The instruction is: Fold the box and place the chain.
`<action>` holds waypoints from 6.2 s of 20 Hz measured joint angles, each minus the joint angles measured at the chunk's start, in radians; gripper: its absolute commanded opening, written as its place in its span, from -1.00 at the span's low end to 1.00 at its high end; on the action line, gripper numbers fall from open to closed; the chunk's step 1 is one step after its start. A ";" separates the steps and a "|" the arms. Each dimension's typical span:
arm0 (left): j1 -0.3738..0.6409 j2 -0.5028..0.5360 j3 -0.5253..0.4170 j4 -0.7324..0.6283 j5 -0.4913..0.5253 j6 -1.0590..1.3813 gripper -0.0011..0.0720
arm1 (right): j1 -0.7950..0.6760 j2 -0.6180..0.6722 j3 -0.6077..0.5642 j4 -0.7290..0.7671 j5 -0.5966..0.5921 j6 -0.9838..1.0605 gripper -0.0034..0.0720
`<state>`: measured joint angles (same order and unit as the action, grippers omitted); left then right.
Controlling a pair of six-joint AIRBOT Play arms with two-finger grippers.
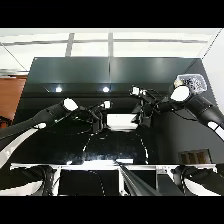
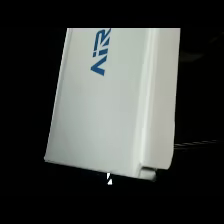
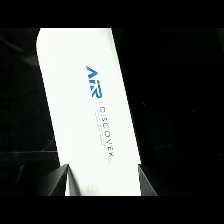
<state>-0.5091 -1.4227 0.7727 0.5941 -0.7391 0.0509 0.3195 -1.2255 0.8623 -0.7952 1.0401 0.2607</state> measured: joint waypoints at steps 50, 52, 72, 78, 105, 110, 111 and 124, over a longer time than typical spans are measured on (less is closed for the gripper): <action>0.000 0.000 0.000 0.000 -0.003 0.001 0.25 | 0.000 -0.006 -0.014 0.028 0.013 0.036 -0.28; 0.000 0.000 0.000 0.000 -0.003 0.001 0.25 | 0.000 -0.006 -0.014 0.028 0.012 0.040 -0.28; 0.000 0.000 0.000 0.001 -0.003 0.002 0.25 | 0.000 -0.006 -0.051 0.034 0.010 0.048 -0.07; 0.000 0.000 0.000 0.000 -0.004 0.002 0.25 | -0.027 0.053 -0.035 0.033 0.031 0.101 -0.07; 0.000 0.000 0.000 0.002 -0.001 0.004 0.25 | -0.048 -0.004 -0.335 0.558 -0.132 0.604 -0.87; 0.000 0.000 0.000 0.002 -0.002 0.003 0.25 | -0.036 -0.010 -0.333 0.533 -0.144 0.597 -0.87; 0.001 0.000 0.000 0.002 -0.002 0.003 0.25 | -0.039 -0.008 -0.329 0.529 -0.144 0.593 -0.87; 0.000 0.123 0.003 0.216 -0.090 -0.127 1.00 | -0.504 0.321 -0.136 0.253 0.188 0.665 -0.87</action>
<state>-0.5087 -1.2999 0.7753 0.8104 -0.8295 -0.0761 -0.1848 -0.9043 0.7265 -0.5423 1.2282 0.9257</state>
